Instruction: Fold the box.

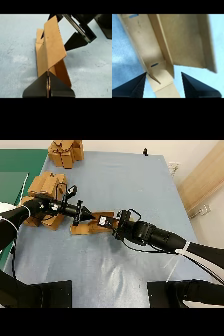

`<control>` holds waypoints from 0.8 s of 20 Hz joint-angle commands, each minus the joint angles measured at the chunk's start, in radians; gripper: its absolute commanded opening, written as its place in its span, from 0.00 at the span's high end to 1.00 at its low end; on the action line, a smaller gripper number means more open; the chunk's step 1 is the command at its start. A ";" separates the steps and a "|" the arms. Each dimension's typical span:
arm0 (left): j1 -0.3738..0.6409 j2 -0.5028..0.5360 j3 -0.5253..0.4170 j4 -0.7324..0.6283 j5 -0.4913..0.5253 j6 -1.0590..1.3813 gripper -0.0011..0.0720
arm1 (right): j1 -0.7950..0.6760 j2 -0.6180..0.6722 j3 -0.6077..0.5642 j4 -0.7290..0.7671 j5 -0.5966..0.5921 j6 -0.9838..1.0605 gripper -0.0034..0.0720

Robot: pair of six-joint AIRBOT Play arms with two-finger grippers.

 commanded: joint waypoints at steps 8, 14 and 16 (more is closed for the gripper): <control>0.000 0.000 0.001 0.008 -0.007 0.001 0.97 | -0.019 -0.067 0.002 0.089 0.093 -0.002 0.09; 0.000 0.000 0.001 0.009 -0.009 -0.041 0.97 | -0.089 -0.103 0.078 0.591 -0.025 -0.571 0.18; 0.000 0.000 0.001 0.009 -0.009 -0.041 0.97 | -0.128 -0.119 0.134 0.774 -0.137 -0.800 0.18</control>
